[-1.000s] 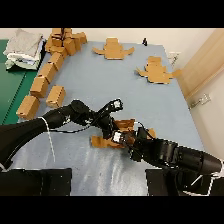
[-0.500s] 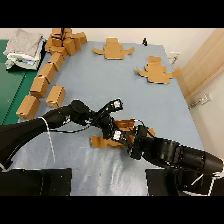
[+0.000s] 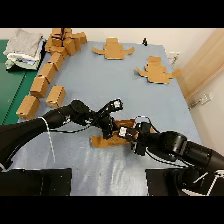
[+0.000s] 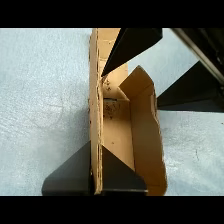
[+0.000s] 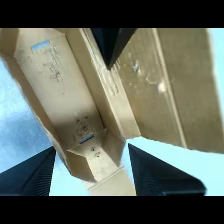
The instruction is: Fold the box.
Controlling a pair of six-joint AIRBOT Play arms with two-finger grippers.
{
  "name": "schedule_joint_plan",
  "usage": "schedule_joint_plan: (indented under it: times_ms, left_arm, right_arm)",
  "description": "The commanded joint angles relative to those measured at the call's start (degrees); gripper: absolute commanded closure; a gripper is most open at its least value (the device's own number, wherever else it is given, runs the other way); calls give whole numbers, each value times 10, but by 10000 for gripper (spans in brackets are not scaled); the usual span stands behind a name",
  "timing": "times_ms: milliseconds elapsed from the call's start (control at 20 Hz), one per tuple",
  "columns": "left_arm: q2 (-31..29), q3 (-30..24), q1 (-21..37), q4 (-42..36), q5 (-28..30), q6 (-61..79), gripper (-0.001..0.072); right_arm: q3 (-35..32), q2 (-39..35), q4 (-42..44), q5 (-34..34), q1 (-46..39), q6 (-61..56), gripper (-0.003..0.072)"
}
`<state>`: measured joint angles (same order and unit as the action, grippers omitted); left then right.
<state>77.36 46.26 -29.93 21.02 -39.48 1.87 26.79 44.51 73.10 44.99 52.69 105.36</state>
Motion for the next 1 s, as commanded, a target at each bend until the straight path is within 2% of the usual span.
schedule_joint_plan:
  times_ms: [0, 100, 200, 450, 600, 700, 950]
  left_arm:
    - [0, 0, 0, 0, 0, 0, 697]
    - [0, 0, 0, 0, 0, 0, 696]
    - [0, 0, 0, 0, 0, 0, 697]
    - [0, 0, 0, 0, 0, 0, 696]
    - [0, 0, 0, 0, 0, 0, 697]
    - [0, 0, 0, 0, 0, 0, 697]
    - [0, 0, 0, 0, 0, 0, 697]
  right_arm:
    - [-4, -18, 59, -26, -48, 105, -34]
    - [-4, -19, 78, -26, -72, 122, -34]
    - [-4, -18, 118, -30, -96, 189, -34]
    - [-5, 8, 362, -24, -228, 467, -34]
    - [-1, 59, 466, -8, -285, 603, -34]
    - [8, 99, 499, 7, -301, 665, -34]
    - [30, 156, 522, 25, -323, 671, -34]
